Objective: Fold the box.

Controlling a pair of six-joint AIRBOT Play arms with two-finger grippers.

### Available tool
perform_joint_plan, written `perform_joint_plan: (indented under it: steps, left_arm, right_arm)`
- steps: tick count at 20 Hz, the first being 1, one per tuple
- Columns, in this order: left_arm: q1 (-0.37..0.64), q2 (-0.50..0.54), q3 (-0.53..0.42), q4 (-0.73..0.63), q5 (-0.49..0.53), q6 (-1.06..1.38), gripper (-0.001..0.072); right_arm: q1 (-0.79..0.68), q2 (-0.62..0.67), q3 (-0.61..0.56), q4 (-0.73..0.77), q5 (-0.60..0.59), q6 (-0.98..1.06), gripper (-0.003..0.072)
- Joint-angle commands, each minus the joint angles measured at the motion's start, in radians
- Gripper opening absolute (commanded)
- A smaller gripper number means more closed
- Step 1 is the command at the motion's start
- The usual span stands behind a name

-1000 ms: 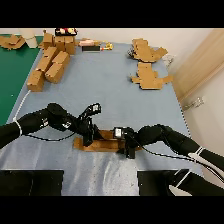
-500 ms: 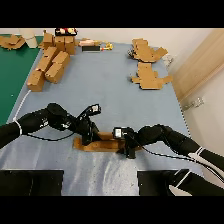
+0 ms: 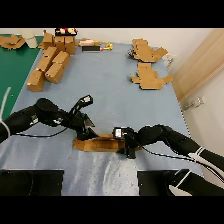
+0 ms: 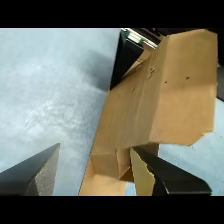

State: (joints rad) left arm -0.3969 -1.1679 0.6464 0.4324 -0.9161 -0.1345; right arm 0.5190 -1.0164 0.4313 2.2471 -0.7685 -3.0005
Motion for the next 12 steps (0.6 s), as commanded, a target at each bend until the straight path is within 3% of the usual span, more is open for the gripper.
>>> perform_joint_plan:
  steps: [1,2,3,4,7,9,12]
  left_arm:
    - [0.068,0.109,0.000,0.168,-0.065,-0.131,0.0653]
    - [0.068,0.138,0.000,0.240,-0.112,-0.183,0.0500]
    - [0.066,0.153,0.000,0.286,-0.181,-0.239,0.0186]
    - [0.066,0.159,0.000,0.301,-0.273,-0.314,0.0011]
    - [0.019,0.158,-0.004,0.220,-0.337,-0.766,0.0011]
    - [-0.085,0.151,-0.004,0.156,-0.320,-0.807,0.0012]
    - [-0.225,0.095,-0.004,0.058,-0.213,-0.855,0.0012]
  right_arm:
    - [0.000,0.000,0.000,0.000,0.000,0.000,0.0445]
    - [0.000,0.000,0.000,0.001,0.000,0.000,0.0445]
    - [0.000,0.000,0.000,0.001,0.000,0.000,0.0445]
    - [0.000,0.000,0.000,0.001,0.000,0.000,0.0445]
    - [0.000,0.001,0.000,0.001,0.000,0.000,0.0445]
    - [0.000,0.001,0.000,0.001,0.000,0.000,0.0445]
    - [0.000,0.001,0.000,0.001,0.000,0.000,0.0445]
